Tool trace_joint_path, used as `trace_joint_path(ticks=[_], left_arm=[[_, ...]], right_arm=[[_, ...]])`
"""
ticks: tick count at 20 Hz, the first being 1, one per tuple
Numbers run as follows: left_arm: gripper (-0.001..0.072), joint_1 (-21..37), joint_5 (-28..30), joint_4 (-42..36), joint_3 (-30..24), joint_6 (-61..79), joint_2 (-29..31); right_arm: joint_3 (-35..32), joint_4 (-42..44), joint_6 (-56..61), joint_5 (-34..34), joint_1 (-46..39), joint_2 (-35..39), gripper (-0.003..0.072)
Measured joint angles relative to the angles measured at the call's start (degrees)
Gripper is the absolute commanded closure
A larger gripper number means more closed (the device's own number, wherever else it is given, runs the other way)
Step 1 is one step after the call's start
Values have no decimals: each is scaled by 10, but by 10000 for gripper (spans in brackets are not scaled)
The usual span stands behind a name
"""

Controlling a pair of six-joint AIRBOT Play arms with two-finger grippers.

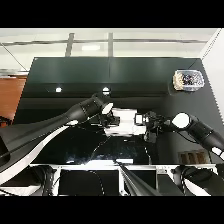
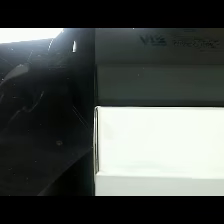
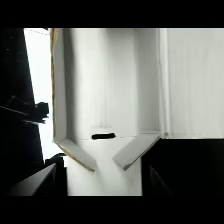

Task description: Fold the box and place the chain.

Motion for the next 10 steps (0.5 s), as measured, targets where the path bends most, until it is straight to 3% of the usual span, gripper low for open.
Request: trace_joint_path(ticks=[2,5,10], left_arm=[[682,0,0,-1,0,0,0],[682,0,-4,-3,0,1,0],[682,0,-10,-3,0,3,0]], right_arm=[[0,8,-9,-8,1,1,144],[0,25,-18,-12,10,0,566],[0,51,15,-18,25,-4,558]])
